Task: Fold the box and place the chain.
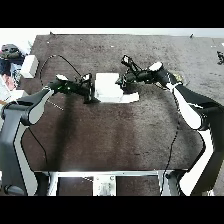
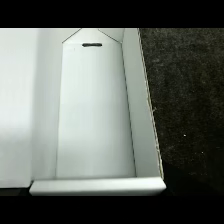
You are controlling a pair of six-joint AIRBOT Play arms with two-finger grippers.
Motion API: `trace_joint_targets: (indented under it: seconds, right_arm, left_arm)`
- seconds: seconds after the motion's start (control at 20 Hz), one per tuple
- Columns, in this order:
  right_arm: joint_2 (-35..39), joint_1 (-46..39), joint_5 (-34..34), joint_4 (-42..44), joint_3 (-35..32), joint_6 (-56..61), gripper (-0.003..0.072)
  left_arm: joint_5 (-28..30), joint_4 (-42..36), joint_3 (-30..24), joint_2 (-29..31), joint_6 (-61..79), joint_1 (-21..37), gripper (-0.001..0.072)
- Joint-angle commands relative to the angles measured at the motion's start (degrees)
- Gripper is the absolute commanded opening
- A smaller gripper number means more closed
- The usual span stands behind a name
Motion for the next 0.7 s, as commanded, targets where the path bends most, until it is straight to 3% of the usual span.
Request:
trace_joint_targets:
  seconds: [0.0,0.65]
  right_arm:
    - [-0.6,0.0,-1.6,-0.5,0.0,0.1,0.0013]
    - [2.0,-0.1,0.7,-4.0,0.0,0.1,0.0013]
  left_arm:
    - [-0.1,0.1,0.0,0.0,0.2,0.0,0.0354]
    - [-0.1,0.0,0.0,0.0,0.2,0.0,0.0354]
